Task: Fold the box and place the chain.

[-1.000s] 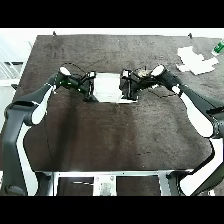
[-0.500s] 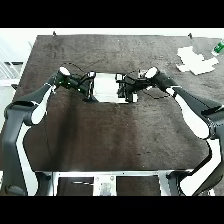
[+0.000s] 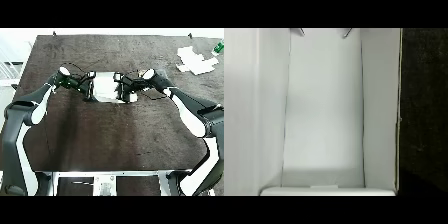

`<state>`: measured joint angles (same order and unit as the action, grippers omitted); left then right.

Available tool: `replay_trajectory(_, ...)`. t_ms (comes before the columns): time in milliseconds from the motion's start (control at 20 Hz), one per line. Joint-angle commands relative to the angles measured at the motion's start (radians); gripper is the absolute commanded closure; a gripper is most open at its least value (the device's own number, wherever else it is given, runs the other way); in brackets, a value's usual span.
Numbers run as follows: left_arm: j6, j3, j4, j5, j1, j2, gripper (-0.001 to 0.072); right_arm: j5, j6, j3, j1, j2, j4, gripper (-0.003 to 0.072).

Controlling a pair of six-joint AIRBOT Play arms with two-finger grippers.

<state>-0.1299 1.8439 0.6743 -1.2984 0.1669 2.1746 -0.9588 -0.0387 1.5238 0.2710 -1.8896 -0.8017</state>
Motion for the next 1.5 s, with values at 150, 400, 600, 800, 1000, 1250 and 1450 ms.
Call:
replay_trajectory(150,0.000,0.001,-0.001,-0.002,0.000,0.000,0.0366,0.008,0.042,0.000,-0.012,-0.003,-0.004,0.0244)
replay_trajectory(400,0.000,0.001,-0.001,-0.002,0.000,0.000,0.0365,-0.027,0.219,0.000,-0.031,0.034,-0.151,0.0675)
replay_trajectory(600,0.000,0.001,-0.001,-0.002,0.000,0.000,0.0365,-0.037,0.442,0.000,-0.046,0.130,-0.233,0.0676)
replay_trajectory(800,-0.001,0.001,-0.001,-0.002,0.000,0.000,0.0365,-0.067,0.786,0.000,-0.121,0.218,-0.239,0.0676)
replay_trajectory(1000,-0.001,0.001,-0.001,-0.002,0.000,0.000,0.0365,-0.154,1.039,-0.026,-0.252,0.231,-0.239,0.0678)
replay_trajectory(1250,0.000,0.001,-0.001,-0.002,0.000,0.000,0.0366,-0.121,1.114,-0.189,-0.343,0.231,-0.226,0.0677)
replay_trajectory(1450,-0.001,0.001,-0.001,-0.002,0.000,0.000,0.0366,-0.021,1.131,-0.286,-0.334,0.204,-0.101,0.0677)
